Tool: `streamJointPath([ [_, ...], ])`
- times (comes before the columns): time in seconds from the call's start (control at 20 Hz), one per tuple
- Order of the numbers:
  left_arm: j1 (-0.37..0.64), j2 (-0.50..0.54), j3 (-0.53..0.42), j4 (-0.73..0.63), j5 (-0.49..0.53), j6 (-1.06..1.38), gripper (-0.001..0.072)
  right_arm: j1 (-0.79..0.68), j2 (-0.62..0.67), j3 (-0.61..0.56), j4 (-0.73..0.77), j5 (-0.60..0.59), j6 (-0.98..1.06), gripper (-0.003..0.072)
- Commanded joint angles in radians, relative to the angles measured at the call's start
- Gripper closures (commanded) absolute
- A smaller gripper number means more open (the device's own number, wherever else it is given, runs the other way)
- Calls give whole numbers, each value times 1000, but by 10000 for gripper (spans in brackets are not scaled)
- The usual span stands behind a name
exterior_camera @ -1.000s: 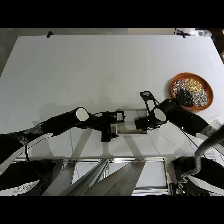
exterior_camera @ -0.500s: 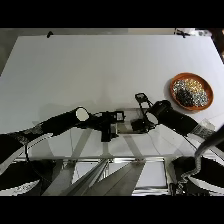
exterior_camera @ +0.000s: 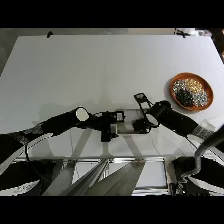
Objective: Fold the box and place the chain.
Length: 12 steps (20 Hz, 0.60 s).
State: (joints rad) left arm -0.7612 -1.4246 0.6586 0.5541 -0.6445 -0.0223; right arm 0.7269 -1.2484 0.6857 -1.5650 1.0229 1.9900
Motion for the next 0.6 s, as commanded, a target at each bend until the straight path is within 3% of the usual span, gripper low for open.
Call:
streamJointPath([
  [0.0,-1,1,0,-3,0,-5,376,0,87,4,-15,64,-29,174],
  [0.1,-1,0,0,-3,0,-5,376,0,154,4,-51,94,-31,136],
  [0.3,-1,0,0,-3,-3,-5,376,-16,301,4,-92,114,-56,136],
  [0.45,-1,0,0,-3,-3,-5,376,-154,381,5,-99,154,-145,136],
  [0.55,-1,0,0,-3,-6,-5,376,-326,396,11,-118,133,-222,136],
])
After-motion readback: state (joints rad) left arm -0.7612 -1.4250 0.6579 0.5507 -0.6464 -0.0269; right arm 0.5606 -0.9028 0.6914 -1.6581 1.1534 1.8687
